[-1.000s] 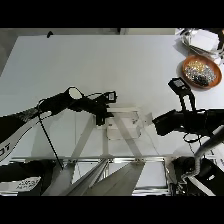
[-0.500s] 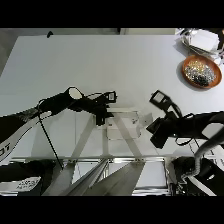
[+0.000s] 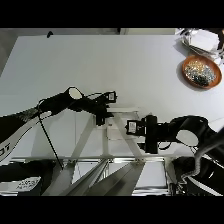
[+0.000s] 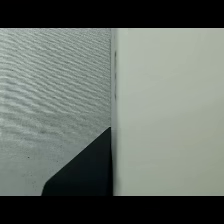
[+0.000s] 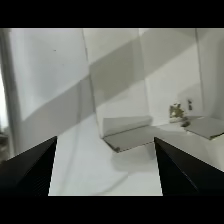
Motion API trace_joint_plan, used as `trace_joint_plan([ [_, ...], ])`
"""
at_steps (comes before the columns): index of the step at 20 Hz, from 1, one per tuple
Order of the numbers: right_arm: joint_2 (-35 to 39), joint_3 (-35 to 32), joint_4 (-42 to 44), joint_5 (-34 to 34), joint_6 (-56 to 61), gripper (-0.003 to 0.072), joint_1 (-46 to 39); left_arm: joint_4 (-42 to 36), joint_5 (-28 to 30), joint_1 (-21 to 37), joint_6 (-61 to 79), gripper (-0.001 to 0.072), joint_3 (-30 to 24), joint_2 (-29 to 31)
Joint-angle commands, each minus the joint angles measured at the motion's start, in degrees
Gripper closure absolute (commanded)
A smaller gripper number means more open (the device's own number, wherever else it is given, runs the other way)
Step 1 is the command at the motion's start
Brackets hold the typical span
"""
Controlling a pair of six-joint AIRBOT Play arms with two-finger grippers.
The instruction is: Fold the box and place the chain.
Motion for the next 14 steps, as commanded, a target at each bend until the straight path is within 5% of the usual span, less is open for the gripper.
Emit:
trace_joint_plan([
  [1, -0.4, -3.6, -3.5, -8.3, -1.7, 0.0001, 1.5, 0.0, -0.1, 0.0, 0.0, 0.0696, 0.0, 0.0],
  [7, -0.4, -14.2, -3.2, -23.1, -1.7, 0.0003, 6.3, 0.0, -0.1, 0.0, 0.0, 0.0696, 0.0, 0.0],
  [14, -1.4, -15.0, -7.3, -25.2, -1.2, 0.0031, 6.4, 0.0, -0.2, 0.0, 0.0, 0.0696, 0.0, 0.0],
])
